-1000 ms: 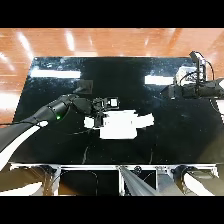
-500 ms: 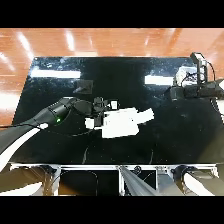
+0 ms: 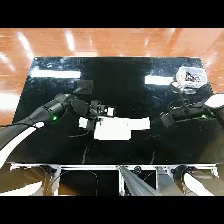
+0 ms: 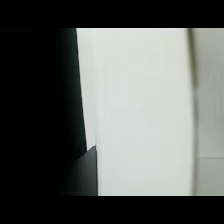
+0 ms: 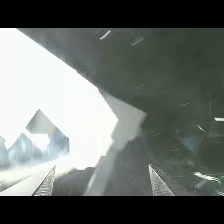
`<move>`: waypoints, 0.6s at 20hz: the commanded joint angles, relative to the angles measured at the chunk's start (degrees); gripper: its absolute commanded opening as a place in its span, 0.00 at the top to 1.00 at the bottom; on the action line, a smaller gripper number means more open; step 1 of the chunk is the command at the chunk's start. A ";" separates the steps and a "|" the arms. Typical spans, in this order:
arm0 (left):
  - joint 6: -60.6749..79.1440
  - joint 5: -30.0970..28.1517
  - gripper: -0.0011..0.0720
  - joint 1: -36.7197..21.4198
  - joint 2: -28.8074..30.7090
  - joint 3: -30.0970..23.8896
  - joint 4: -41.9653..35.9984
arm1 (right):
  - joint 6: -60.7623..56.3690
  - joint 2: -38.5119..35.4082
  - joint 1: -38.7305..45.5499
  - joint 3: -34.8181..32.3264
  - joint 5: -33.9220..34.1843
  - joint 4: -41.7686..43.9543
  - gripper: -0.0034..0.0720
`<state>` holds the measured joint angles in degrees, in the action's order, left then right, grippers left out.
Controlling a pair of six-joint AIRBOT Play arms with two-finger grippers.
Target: Fold the box and place the chain.
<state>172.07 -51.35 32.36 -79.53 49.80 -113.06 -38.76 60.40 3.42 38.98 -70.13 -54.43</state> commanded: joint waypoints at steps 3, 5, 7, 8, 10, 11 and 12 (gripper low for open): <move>0.00 -7.15 0.96 -0.63 2.36 -0.07 -0.09 | 3.43 0.00 -4.50 -1.99 0.09 -5.14 0.02; -0.07 -3.58 0.96 -0.61 2.58 -0.09 -1.11 | 3.41 0.00 -4.50 -1.99 1.42 -4.83 0.02; -0.72 -0.33 0.96 -0.61 2.56 -0.11 -2.32 | 3.43 0.00 -4.50 -1.99 1.88 -4.63 0.02; -1.31 0.59 0.96 -0.63 2.56 -0.11 -2.60 | 3.43 0.00 -4.50 -1.99 1.84 -4.63 0.02; -1.51 1.38 0.96 -0.66 2.56 -0.11 -2.51 | 3.43 0.00 -4.50 -1.99 1.86 -4.52 0.02; -1.51 1.40 0.96 -0.76 2.56 -0.11 -2.54 | 3.48 0.00 -4.50 -1.99 1.88 -4.57 0.02; -1.51 1.46 0.96 -1.05 2.56 -0.11 -2.58 | 4.00 0.00 -4.50 -1.99 2.12 -4.57 0.02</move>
